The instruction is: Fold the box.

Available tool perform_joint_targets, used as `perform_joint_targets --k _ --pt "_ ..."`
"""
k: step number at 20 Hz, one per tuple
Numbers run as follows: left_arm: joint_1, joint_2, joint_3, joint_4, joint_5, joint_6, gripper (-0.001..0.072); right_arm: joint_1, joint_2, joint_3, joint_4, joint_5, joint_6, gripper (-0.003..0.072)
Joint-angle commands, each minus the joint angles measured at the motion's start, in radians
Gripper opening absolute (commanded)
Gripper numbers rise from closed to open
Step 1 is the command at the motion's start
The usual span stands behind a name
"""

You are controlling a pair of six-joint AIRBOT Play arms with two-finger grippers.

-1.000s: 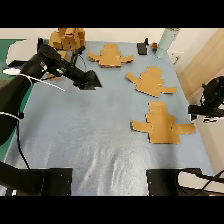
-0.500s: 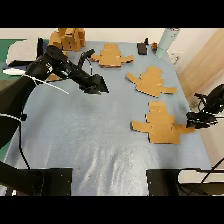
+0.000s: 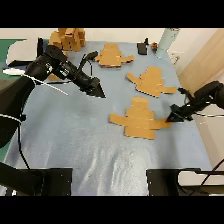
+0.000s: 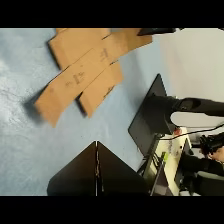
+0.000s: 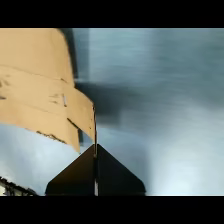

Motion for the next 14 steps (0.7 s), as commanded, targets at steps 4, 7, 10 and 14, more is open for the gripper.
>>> perform_joint_targets --k 4,7,10,14 --pt "0.001 0.147 -0.1 0.063 -0.008 0.095 0.0011 0.262 0.183 -0.237 0.156 0.301 0.082 0.0004" --pt "0.001 0.219 -0.237 0.093 -0.001 0.098 0.0011 0.356 0.241 -0.333 0.106 0.401 0.13 0.0015" --pt "0.0 0.263 -0.385 0.084 0.041 0.115 0.0011 0.419 0.235 -0.354 0.089 0.48 0.13 0.0322" --pt "0.0 0.309 -0.512 0.08 0.08 0.115 0.0012 0.445 0.229 -0.354 0.091 0.558 0.146 0.0322"
